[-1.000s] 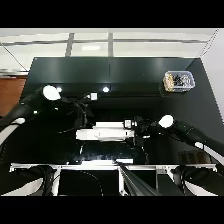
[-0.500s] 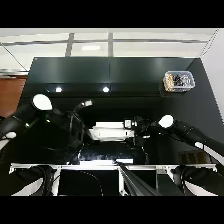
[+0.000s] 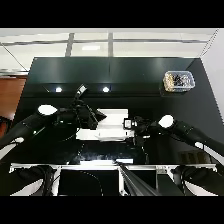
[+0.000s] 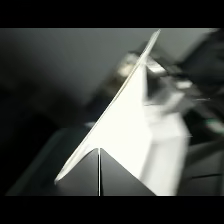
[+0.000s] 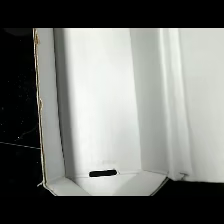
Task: Fold the box and place the chain.
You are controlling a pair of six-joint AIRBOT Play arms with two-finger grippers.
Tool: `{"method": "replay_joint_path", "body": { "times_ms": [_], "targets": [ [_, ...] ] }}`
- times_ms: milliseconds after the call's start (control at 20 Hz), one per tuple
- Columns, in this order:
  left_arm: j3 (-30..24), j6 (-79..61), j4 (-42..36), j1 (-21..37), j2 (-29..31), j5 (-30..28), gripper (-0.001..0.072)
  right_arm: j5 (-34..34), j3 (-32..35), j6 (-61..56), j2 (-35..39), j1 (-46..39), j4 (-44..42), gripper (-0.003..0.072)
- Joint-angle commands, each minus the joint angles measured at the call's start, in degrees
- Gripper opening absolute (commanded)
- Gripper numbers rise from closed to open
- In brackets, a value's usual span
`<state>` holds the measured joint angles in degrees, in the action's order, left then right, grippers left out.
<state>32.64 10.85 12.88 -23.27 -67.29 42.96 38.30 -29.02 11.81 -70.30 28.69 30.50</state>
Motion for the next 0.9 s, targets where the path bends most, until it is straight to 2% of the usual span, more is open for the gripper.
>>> {"method": "replay_joint_path", "body": {
  "times_ms": [0, 200, 300, 400, 550, 650, 750, 850],
  "targets": [
    [-0.22, -1.4, 5.97, -2.27, -3.56, -5.51, 0.0028, -0.02, 0.0, 0.0, 0.02, 0.04, -0.02, 0.0307],
    [0.15, -0.98, 8.72, -4.5, -6.6, -5.01, 0.0028, -0.02, 0.0, 0.0, 0.02, 0.04, -0.02, 0.0308],
    [1.68, 2.12, 13.11, -2.97, -6.16, -4.52, 0.0028, -0.02, 0.0, 0.0, 0.02, 0.04, -0.02, 0.0308],
    [4.48, 5.84, 19.87, -0.13, -5.01, -0.81, 0.0028, 0.0, 0.0, 0.0, 0.02, 0.04, 0.0, 0.0308],
    [7.06, 9.11, 30.56, 5.42, 0.96, 6.45, 0.0028, 0.0, 0.0, 0.0, 0.02, 0.04, 0.0, 0.0308],
    [6.88, 9.14, 34.12, 9.81, 6.43, 11.04, 0.0028, 0.0, 0.0, 0.0, 0.02, 0.04, -0.02, 0.0308],
    [4.7, 9.01, 34.23, 14.12, 10.67, 14.91, 0.0028, 0.0, 0.0, 0.0, 0.0, 0.04, 0.0, 0.0308],
    [0.31, 2.73, 34.25, 15.61, 12.52, 19.1, 0.0036, 0.0, 0.0, 0.0, 0.02, 0.04, 0.0, 0.0307]
  ]
}}
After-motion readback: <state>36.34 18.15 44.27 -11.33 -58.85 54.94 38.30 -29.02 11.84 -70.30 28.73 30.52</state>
